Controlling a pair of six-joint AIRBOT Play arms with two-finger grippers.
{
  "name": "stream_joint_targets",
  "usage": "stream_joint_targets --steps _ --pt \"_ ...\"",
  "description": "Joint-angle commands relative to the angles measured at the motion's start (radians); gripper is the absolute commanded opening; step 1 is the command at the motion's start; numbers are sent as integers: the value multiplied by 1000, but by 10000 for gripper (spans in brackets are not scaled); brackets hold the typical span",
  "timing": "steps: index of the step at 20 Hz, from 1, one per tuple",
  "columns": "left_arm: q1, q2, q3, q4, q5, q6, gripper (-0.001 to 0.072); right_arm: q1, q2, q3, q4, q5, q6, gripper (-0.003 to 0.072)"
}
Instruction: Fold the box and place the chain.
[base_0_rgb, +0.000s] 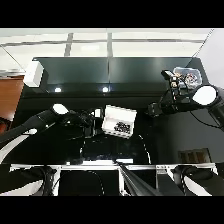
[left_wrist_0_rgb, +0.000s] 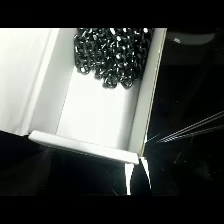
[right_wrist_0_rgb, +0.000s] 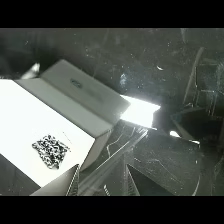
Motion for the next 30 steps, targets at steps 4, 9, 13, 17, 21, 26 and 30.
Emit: stream_joint_targets --steps 4,9,13,17,21,26,30 --pt "-21 -1 1 -12 -27 56 702 1 1 0 0 -2 0 354" --pt "-25 -1 1 -11 -71 51 702 1 1 0 0 -2 0 354" --pt "0 -10 19 -2 -63 49 702 1 1 0 0 -2 0 354" --pt "23 -54 66 19 -76 25 702 1 1 0 0 -2 0 354" --pt "-2 -89 121 20 -116 27 699 1 1 0 0 -2 0 354" --pt "-45 -101 129 49 -127 27 699 1 1 0 0 -2 0 354" --pt "-45 -101 129 44 -127 27 699 1 1 0 0 -2 0 354"
